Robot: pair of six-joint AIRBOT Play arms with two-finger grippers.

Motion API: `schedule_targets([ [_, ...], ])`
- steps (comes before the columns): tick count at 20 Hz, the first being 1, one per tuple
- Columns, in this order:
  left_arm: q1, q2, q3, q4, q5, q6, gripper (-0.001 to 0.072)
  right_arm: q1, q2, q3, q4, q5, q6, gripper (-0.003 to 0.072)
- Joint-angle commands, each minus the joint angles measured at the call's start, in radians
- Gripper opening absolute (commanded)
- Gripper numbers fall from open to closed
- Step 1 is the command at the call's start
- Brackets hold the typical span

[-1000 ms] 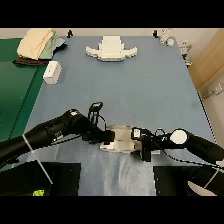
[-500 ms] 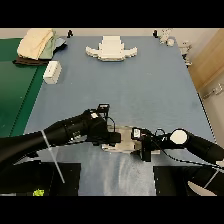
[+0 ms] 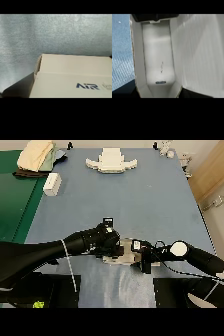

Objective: Fold the box.

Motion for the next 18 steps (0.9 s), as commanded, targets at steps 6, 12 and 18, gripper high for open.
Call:
schedule_targets([
  [6, -0.002, -0.025, 0.004, 0.014, -0.005, -0.023, 0.0047, 0.000, 0.001, 0.000, 0.000, 0.000, 0.000, 0.0446],
  [12, -0.002, -0.024, 0.004, 0.027, -0.039, -0.064, 0.0014, 0.000, 0.001, 0.000, 0.000, 0.000, 0.000, 0.0446],
  [18, -0.002, -0.013, 0.023, -0.023, -0.034, -0.025, 0.0560, 0.000, 0.001, 0.000, 0.000, 0.000, 0.000, 0.0446],
])
